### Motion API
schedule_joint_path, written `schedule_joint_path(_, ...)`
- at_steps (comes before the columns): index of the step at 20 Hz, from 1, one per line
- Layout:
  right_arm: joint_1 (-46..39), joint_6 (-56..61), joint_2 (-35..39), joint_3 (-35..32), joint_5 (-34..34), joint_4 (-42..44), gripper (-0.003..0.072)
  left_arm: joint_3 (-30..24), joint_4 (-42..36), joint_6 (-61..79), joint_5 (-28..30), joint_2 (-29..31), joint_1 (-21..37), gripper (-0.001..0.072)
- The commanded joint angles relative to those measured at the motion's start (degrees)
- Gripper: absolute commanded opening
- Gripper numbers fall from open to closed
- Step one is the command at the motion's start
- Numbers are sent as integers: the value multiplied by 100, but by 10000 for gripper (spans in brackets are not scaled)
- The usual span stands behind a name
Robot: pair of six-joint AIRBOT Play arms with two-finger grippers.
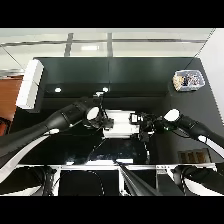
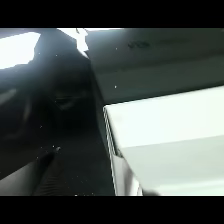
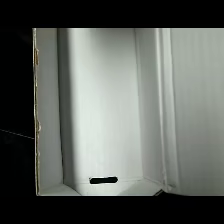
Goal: Fold the box and place the chain.
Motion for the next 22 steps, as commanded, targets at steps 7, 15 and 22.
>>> schedule_joint_path(7,0,0,0,-2,2,0,126,273,146,-1064,-109,-446,-385,483)
schedule_joint_path(15,0,2,0,-2,2,0,126,282,17,-1158,55,-455,-382,24)
schedule_joint_path(22,0,2,0,-2,2,2,126,282,48,-1156,7,-455,-382,499)
